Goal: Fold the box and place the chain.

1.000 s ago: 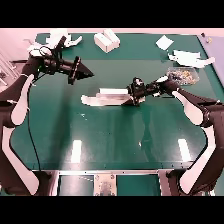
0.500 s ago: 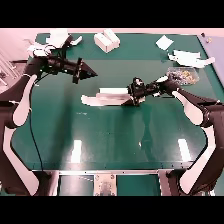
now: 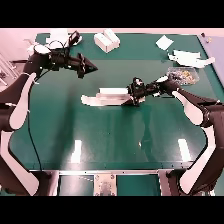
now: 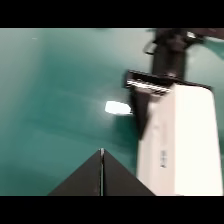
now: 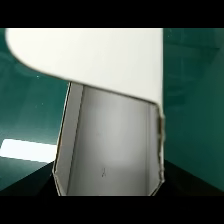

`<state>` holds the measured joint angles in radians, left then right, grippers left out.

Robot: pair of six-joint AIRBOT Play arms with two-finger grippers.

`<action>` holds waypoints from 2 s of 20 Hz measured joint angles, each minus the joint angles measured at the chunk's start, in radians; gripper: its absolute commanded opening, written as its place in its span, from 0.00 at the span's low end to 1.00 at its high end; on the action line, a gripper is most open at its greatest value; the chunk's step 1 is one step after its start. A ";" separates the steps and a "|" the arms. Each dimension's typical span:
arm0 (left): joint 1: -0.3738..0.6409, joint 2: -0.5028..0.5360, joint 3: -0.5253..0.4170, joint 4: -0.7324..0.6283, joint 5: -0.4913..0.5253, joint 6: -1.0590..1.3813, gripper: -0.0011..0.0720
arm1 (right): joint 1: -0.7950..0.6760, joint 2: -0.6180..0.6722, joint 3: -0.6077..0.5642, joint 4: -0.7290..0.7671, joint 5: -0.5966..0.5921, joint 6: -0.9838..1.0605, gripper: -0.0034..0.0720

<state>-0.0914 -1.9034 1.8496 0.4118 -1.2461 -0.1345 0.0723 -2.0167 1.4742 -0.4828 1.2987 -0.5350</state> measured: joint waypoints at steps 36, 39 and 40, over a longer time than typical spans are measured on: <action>-0.095 0.248 -0.770 -0.414 0.269 0.776 0.04 | 0.000 0.000 0.000 0.000 0.000 0.000 0.83; -0.099 0.222 -0.711 -0.430 0.286 0.788 0.04 | 0.000 0.000 0.000 0.000 0.000 0.000 0.83; -0.100 0.212 -0.691 -0.433 0.291 0.790 0.04 | 0.000 0.000 0.000 0.000 0.000 0.000 0.83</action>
<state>-0.1909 -1.6913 1.1584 -0.0212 -0.9546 0.6559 0.0723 -2.0167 1.4742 -0.4828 1.2987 -0.5354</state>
